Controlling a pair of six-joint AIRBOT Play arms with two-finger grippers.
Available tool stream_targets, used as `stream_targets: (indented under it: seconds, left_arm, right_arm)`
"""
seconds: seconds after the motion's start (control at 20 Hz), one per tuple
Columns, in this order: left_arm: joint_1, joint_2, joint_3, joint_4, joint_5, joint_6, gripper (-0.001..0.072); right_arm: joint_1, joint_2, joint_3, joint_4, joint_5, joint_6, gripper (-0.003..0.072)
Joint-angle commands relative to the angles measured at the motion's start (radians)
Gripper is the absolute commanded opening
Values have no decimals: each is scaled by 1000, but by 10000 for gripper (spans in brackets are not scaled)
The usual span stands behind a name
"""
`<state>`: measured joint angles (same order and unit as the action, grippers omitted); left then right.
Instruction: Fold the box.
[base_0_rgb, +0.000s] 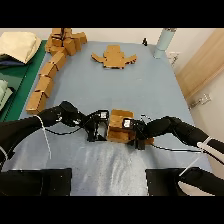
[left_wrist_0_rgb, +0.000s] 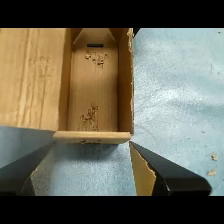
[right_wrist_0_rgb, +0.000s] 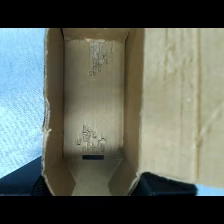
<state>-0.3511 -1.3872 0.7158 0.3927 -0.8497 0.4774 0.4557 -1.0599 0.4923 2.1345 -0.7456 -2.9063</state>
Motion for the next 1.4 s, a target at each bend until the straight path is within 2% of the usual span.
stream_targets:
  seconds: [0.0, 0.7, 0.9, 1.2, 1.35]
  left_arm:
    - [-24, -1, 2, 0, 32, -17, 688]
    - [-67, -1, 2, 29, 5, -72, 687]
    - [-68, -1, 2, 37, 63, -167, 687]
    - [-121, -1, 4, 101, 150, -261, 687]
    - [-128, -1, 4, 99, 150, -261, 687]
  right_arm:
    - [0, 0, 1, 0, 0, 0, 575]
    - [0, 0, 1, 0, 0, 0, 575]
    - [0, 0, 1, 0, 0, 0, 575]
    - [0, 0, 1, 0, 0, 0, 575]
    - [0, 0, 1, 0, 0, 0, 575]
